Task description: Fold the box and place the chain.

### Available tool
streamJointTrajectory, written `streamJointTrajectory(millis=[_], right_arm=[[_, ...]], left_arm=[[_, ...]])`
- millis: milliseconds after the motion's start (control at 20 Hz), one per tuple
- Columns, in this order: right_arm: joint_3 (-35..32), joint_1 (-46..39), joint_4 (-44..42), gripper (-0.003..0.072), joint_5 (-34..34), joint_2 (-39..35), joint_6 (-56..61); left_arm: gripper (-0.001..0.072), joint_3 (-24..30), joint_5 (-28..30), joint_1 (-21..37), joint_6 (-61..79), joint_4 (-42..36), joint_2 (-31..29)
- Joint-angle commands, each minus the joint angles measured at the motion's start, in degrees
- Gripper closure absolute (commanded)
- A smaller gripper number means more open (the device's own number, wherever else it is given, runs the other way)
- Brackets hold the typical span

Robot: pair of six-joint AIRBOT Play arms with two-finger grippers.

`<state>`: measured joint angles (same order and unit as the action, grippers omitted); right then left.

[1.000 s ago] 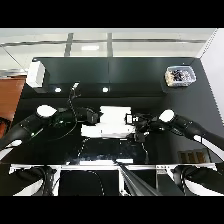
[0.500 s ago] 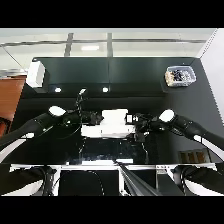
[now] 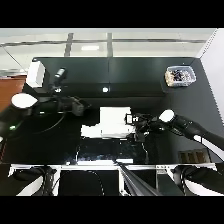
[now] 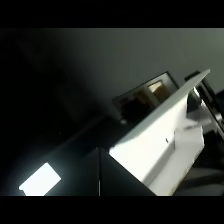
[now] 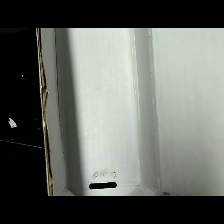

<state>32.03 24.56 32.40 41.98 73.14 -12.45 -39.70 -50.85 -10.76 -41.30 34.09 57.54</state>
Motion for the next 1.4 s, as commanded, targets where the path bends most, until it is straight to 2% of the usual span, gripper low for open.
streamJointTrajectory(millis=[0, 100, 250, 350, 400, 450, 500, 550, 650, 700, 850, 1150, 1250, 1300, 1350], right_arm=[[0.0, 0.02, -0.02, 0.0517, 0.04, 0.0, 0.07], [0.0, 0.02, -0.02, 0.0517, 0.04, -0.02, 0.07], [0.0, 0.02, 0.0, 0.0517, 0.04, -0.02, 0.07], [0.0, 0.02, -0.04, 0.0517, 0.04, -0.02, 0.07], [0.0, 0.02, -0.02, 0.0517, 0.02, -0.02, 0.07], [0.0, 0.02, -0.04, 0.0517, 0.04, -0.02, 0.07], [0.0, 0.02, -0.02, 0.0517, 0.02, 0.0, 0.07], [0.0, 0.02, -0.04, 0.0517, 0.02, -0.02, 0.07], [0.0, 0.02, -0.04, 0.0517, 0.04, -0.02, 0.07], [0.0, 0.02, -0.02, 0.0517, 0.02, 0.0, 0.07], [0.0, 0.02, -0.04, 0.0517, 0.04, -0.02, 0.07], [0.0, 0.02, -0.02, 0.0517, 0.04, -0.02, 0.07], [0.0, 0.02, -0.02, 0.0517, 0.04, -0.02, 0.07], [0.0, 0.02, -0.04, 0.0517, 0.02, -0.02, 0.07], [0.0, 0.02, -0.02, 0.0517, 0.02, -0.02, 0.07]], left_arm=[[0.0691, 1.97, -10.12, 6.54, -3.48, 9.6, -8.9], [0.069, 5.62, -11.56, 7.91, -0.15, 9.35, -12.37], [0.069, 9.22, -15.41, 7.04, 15.08, 9.44, -13.25], [0.0686, 10.36, -13.64, 5.55, 23.67, 9.42, -13.18], [0.0663, 10.71, -11.89, 4.42, 28.41, 9.42, -13.09], [0.0477, 11.02, -9.33, 2.89, 34.21, 9.4, -12.76], [0.0217, 11.23, -6.71, 1.11, 40.02, 9.4, -12.26], [0.0004, 11.45, -2.6, -0.98, 44.24, 9.49, -11.54], [0.0, 11.43, 3.78, -4.81, 44.59, 11.67, -9.49], [0.0002, 11.32, 4.55, -6.64, 44.59, 13.33, -8.15], [0.0008, 10.01, 1.66, -10.78, 44.63, 11.72, -2.89], [0.0049, 9.18, 3.28, -14.64, 43.89, 9.35, 7.3], [0.0168, 9.18, 4.44, -15.39, 43.91, 8.39, 7.8], [0.0264, 9.16, 4.68, -15.52, 43.98, 7.1, 7.8], [0.0302, 9.18, 4.85, -15.5, 44.15, 5.33, 7.85]])
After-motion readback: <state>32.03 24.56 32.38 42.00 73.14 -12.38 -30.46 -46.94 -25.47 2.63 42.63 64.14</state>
